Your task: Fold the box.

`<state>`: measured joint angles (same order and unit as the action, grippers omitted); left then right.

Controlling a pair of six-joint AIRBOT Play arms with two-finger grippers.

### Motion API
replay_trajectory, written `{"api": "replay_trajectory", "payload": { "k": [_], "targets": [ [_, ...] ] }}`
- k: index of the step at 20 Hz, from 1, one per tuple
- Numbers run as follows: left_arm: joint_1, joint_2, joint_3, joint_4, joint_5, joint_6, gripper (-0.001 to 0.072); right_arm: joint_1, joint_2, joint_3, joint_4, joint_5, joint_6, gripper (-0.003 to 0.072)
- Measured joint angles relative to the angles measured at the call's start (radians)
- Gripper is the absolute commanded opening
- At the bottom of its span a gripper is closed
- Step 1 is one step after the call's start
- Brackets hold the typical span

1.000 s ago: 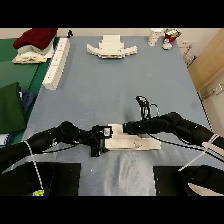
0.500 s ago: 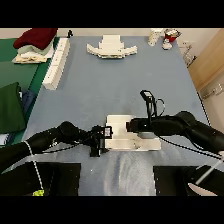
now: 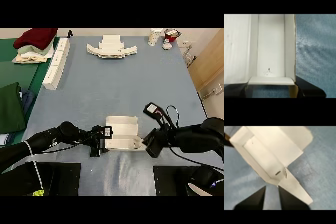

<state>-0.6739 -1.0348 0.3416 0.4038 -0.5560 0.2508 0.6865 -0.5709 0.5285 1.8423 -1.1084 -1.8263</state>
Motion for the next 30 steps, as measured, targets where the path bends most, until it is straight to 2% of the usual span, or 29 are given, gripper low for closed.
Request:
{"api": "replay_trajectory", "payload": {
  "k": [3,7,11,14,15,16,17,22,24,25,27,30],
  "targets": [
    [0.0,0.0,0.0,0.0,0.0,0.0,0.0444,0.0,-0.006,-0.061,-0.023,0.002,-0.195,0.0492],
    [0.0,0.0,0.0,0.0,0.0,0.0,0.0443,0.0,-0.077,-0.12,-0.067,0.149,-0.426,0.0492],
    [0.0,0.0,0.0,0.0,-0.001,0.0,0.0444,0.001,-0.147,-0.137,-0.071,0.262,-0.557,0.0488],
    [0.0,0.0,0.0,0.0,-0.001,0.0,0.0444,0.005,-0.167,-0.14,-0.039,0.292,-0.6,0.0358],
    [0.0,0.0,0.0,0.0,-0.001,0.0,0.0444,0.009,-0.17,-0.14,-0.03,0.295,-0.608,0.0275],
    [0.0,0.0,0.0,0.0,-0.001,-0.001,0.0444,0.014,-0.172,-0.141,-0.019,0.299,-0.613,0.0252],
    [0.0,0.0,0.0,0.0,-0.001,0.0,0.0444,0.023,-0.174,-0.141,-0.008,0.3,-0.619,0.0145],
    [0.0,0.0,0.0,0.002,-0.001,0.0,0.0444,0.06,-0.188,-0.141,0.024,0.342,-0.637,0.0139],
    [0.0,0.0,0.0,0.001,-0.001,0.0,0.0444,0.064,-0.203,-0.141,0.039,0.375,-0.652,0.0165],
    [0.0,0.0,0.0,0.001,-0.001,0.0,0.0443,0.066,-0.212,-0.141,0.046,0.393,-0.661,0.0244],
    [0.0,0.0,0.0,0.001,-0.001,-0.001,0.0443,0.068,-0.227,-0.141,0.058,0.414,-0.671,0.0524],
    [0.0,0.0,0.0,0.0,-0.001,-0.003,0.0444,0.069,-0.24,-0.141,0.072,0.43,-0.681,0.0532]
  ]
}}
